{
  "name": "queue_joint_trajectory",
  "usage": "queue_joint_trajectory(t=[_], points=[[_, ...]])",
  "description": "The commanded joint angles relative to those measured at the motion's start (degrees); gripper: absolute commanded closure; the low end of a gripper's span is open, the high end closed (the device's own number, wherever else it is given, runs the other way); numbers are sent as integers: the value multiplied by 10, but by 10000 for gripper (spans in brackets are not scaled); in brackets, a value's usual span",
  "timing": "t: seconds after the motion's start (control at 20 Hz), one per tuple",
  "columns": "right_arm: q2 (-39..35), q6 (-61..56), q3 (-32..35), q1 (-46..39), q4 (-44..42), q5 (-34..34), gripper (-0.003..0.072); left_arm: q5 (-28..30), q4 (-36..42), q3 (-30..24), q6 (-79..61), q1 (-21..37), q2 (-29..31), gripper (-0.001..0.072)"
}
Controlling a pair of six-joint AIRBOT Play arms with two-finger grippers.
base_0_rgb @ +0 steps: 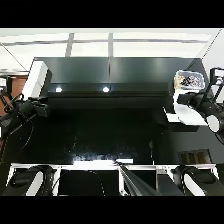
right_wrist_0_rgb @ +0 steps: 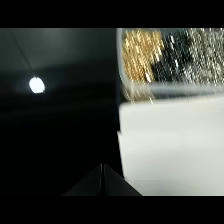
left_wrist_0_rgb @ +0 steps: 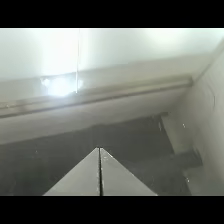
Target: Fold the box and place the chain.
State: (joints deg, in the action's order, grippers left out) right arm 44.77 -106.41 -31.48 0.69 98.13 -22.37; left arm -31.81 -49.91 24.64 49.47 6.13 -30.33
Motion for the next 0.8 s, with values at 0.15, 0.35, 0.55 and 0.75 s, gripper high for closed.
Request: queue_joint_trajectory(t=[0.15,0.35,0.55,0.75], points=[[101,14,-45,-69,14,118,-22,21,74,0,6,-1,-63,-5],[234,30,-211,-227,69,-106,-19,-46,68,0,4,-2,-71,-5],[354,72,-367,-393,-13,-275,-14,-85,67,0,4,-2,-71,-5],[468,346,-455,-445,-178,-431,-14,-91,67,0,4,-2,-71,-5]])
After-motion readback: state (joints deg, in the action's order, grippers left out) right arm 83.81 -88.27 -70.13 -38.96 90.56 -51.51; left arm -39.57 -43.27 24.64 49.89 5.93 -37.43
